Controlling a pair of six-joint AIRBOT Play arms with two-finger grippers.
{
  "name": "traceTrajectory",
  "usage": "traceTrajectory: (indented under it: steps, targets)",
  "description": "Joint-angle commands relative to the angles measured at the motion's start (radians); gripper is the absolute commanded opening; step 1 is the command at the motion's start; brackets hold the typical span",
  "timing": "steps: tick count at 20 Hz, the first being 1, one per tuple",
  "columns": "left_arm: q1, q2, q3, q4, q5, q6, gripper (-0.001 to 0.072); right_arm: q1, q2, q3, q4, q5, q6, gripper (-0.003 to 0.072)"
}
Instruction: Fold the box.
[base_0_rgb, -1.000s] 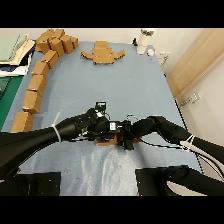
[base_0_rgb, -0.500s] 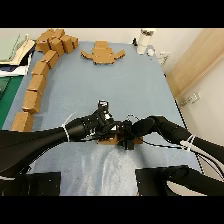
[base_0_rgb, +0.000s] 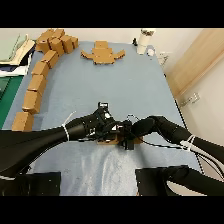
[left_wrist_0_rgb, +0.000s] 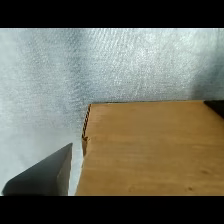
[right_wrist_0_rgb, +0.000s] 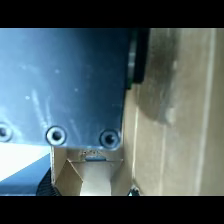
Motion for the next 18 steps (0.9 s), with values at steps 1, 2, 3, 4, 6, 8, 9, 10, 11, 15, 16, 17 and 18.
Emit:
traceTrajectory:
  steps: [1,2,3,4,6,8,9,10,11,15,16,17,18]
  targets:
    - [0.011,0.003,0.027,-0.013,-0.044,-0.003,0.0423,0.001,-0.001,0.001,0.002,0.002,0.004,0.0499]
    - [0.017,0.005,0.039,-0.013,-0.057,-0.002,0.0423,0.001,-0.001,0.001,0.002,0.002,0.004,0.05]
    - [0.023,0.009,0.048,-0.014,-0.071,0.0,0.0423,0.001,-0.001,0.001,0.002,0.002,0.004,0.0499]
    - [0.031,0.014,0.057,-0.014,-0.086,0.009,0.0423,0.001,-0.001,0.001,0.002,0.002,0.004,0.05]
    - [0.057,0.032,0.061,-0.038,-0.109,0.039,0.0423,0.001,-0.001,0.001,0.002,0.002,0.004,0.05]
    - [0.076,0.043,0.061,-0.04,-0.151,0.073,0.0422,0.001,-0.001,0.001,0.002,0.002,0.004,0.0499]
    - [0.079,0.043,0.059,-0.038,-0.168,0.092,0.0414,0.001,-0.001,0.001,0.002,0.002,0.004,0.0499]
    - [0.079,0.043,0.056,-0.034,-0.17,0.111,0.0414,0.001,-0.001,0.001,0.002,0.002,0.004,0.0499]
    - [0.079,0.043,0.051,-0.031,-0.163,0.114,0.0414,0.001,-0.001,0.001,0.002,0.002,0.004,0.0499]
    - [0.079,0.041,0.004,-0.027,-0.113,0.122,0.0414,0.001,-0.001,0.001,0.002,0.002,0.004,0.0499]
    - [0.079,0.042,-0.008,-0.031,-0.103,0.136,0.0413,0.001,-0.001,0.001,0.002,0.002,0.004,0.0499]
    - [0.079,0.042,-0.01,-0.04,-0.1,0.16,0.0367,0.001,-0.001,0.001,0.002,0.002,0.004,0.0499]
    - [0.085,0.048,-0.008,-0.06,-0.09,0.191,0.0338,0.001,-0.001,0.001,0.002,0.002,0.004,0.0499]
